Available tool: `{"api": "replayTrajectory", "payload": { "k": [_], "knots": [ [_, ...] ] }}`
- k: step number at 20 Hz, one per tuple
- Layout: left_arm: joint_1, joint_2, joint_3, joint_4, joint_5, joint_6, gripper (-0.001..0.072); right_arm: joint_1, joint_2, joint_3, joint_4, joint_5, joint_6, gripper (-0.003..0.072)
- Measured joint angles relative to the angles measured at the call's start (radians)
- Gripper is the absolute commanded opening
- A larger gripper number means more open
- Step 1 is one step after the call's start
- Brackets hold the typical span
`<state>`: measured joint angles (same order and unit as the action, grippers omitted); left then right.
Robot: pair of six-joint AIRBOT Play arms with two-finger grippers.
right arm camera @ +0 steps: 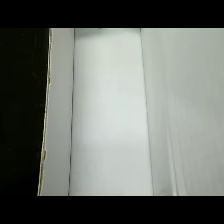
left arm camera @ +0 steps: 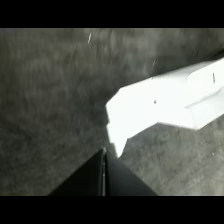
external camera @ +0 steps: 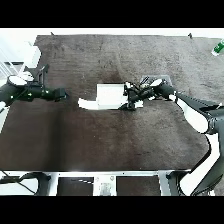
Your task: Fold the box and place the chain.
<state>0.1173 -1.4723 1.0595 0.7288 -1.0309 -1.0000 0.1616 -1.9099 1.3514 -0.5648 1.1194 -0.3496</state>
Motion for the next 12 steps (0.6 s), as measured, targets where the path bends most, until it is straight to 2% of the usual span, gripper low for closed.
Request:
{"api": "replayTrajectory", "payload": {
  "k": [6,12],
  "knots": [
    [-0.026,-0.116,0.0,-0.025,-0.011,-0.018,0.002,0.0,0.0,0.0,0.0,0.0,0.0,0.0563],
    [-0.137,-0.188,0.0,-0.072,0.082,-0.023,0.0021,0.0,0.0,0.0,0.0,0.0,0.0,0.0563]
  ]
}}
